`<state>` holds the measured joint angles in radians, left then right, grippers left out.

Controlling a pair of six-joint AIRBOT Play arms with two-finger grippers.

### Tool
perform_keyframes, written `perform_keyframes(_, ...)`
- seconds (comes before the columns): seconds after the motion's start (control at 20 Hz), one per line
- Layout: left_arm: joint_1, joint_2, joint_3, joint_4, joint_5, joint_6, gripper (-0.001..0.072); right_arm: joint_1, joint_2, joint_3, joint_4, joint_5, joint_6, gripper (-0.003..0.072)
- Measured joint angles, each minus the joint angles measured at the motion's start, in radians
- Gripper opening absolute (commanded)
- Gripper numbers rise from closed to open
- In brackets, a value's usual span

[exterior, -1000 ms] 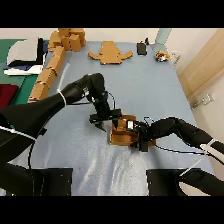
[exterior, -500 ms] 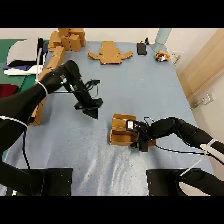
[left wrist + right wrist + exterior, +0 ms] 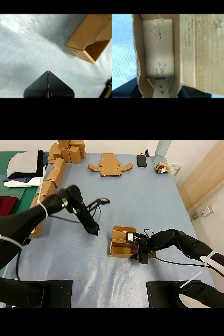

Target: Fold the box.

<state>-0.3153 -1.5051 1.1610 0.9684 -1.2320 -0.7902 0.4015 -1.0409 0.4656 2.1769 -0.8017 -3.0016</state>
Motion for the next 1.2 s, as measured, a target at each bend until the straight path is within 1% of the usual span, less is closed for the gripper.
perform_keyframes(0.1,-0.005,0.061,-0.109,-0.016,0.097,0.103,0.0013,0.000,0.000,0.000,0.000,0.000,0.000,0.0498)
perform_keyframes(0.15,-0.003,0.095,-0.170,-0.043,0.152,0.190,0.0015,0.000,0.000,0.000,0.000,0.000,0.000,0.0498)
perform_keyframes(0.2,-0.002,0.127,-0.227,-0.084,0.185,0.298,0.0019,0.000,0.000,0.000,0.000,0.000,0.000,0.0498)
perform_keyframes(0.25,0.000,0.158,-0.288,-0.143,0.216,0.438,0.0303,0.000,0.000,0.000,0.000,0.000,0.000,0.0499)
perform_keyframes(0.3,0.002,0.183,-0.347,-0.211,0.245,0.586,0.0677,0.000,0.000,0.000,0.000,0.000,0.000,0.0498)
perform_keyframes(0.35,0.003,0.201,-0.396,-0.282,0.271,0.716,0.0700,0.000,0.000,0.000,0.000,0.000,0.000,0.0498)
perform_keyframes(0.45,-0.002,0.225,-0.479,-0.436,0.322,0.928,0.0701,0.000,0.000,0.000,0.000,0.000,0.000,0.0499)
perform_keyframes(0.6,-0.025,0.238,-0.545,-0.566,0.400,1.098,0.0700,0.000,0.000,0.000,0.000,0.000,0.000,0.0499)
perform_keyframes(0.85,-0.075,0.227,-0.568,-0.642,0.478,1.201,0.0700,0.000,0.000,0.000,0.000,0.000,0.000,0.0499)
perform_keyframes(1.2,-0.122,0.199,-0.545,-0.664,0.515,1.224,0.0700,0.000,0.000,0.000,-0.001,0.000,0.000,0.0498)
